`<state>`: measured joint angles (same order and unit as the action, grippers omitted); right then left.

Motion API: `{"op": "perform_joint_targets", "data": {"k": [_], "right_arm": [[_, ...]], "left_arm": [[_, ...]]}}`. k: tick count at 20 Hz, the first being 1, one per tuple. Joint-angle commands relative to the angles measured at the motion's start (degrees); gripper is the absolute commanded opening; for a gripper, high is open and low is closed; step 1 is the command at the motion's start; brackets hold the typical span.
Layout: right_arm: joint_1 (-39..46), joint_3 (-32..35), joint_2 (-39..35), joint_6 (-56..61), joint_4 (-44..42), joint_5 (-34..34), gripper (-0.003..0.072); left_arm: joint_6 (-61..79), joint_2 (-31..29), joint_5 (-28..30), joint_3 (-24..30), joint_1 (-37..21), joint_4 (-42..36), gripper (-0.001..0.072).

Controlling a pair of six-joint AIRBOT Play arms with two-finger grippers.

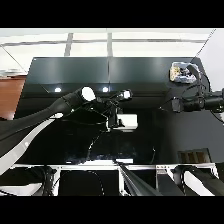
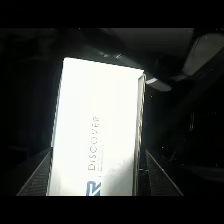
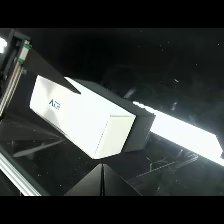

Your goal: Fold the box and place the chain.

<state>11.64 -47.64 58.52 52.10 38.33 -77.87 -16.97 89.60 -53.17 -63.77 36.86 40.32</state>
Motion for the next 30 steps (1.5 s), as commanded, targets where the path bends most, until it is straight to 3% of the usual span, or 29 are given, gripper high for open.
{"op": "perform_joint_targets", "data": {"k": [1,8,11,12,14,16,19,22,25,28,30], "right_arm": [[0.02,0.00,-0.04,-0.39,0.04,0.20,0.0014],[0.02,0.00,-0.04,-0.66,0.07,0.79,0.0015],[0.02,0.00,-0.04,-0.63,0.04,0.76,0.0014],[0.02,0.00,-0.04,-0.63,0.04,0.79,0.0015],[0.04,0.00,-0.04,-0.63,0.04,0.79,0.0014],[0.04,0.00,-0.04,-0.63,0.07,0.81,0.0015],[0.02,0.00,-0.04,-0.63,0.02,1.05,0.0015],[0.02,0.00,-0.04,-0.63,-0.04,1.38,0.0015],[0.02,0.00,-0.04,-0.61,-0.28,2.62,0.0015],[0.02,0.00,-0.04,0.20,-0.61,4.22,0.0015],[0.02,0.00,-0.04,0.24,-1.11,5.14,0.0015]], "left_arm": [[-0.63,0.35,-1.53,-0.24,0.04,1.66,0.0715],[-0.66,0.35,-0.59,-0.24,2.08,9.42,0.0715],[-6.29,0.35,4.07,-0.26,4.11,14.23,0.0711],[-8.50,0.31,4.70,-0.26,4.46,15.50,0.0657],[-15.87,-0.04,3.65,-1.01,4.15,19.78,0.0307],[-25.64,-1.07,1.05,-3.41,2.45,26.03,0.0293],[-36.57,-4.63,0.46,-6.67,-4.20,36.13,0.0293],[-45.75,-7.02,0.52,-9.05,-16.06,44.17,0.0293],[-47.41,-6.84,5.29,-9.77,-29.59,44.06,0.0295],[-49.70,-4.87,13.81,-10.78,-38.40,44.04,0.0295],[-52.94,0.07,12.96,-15.61,-42.71,44.06,0.0294]]}}
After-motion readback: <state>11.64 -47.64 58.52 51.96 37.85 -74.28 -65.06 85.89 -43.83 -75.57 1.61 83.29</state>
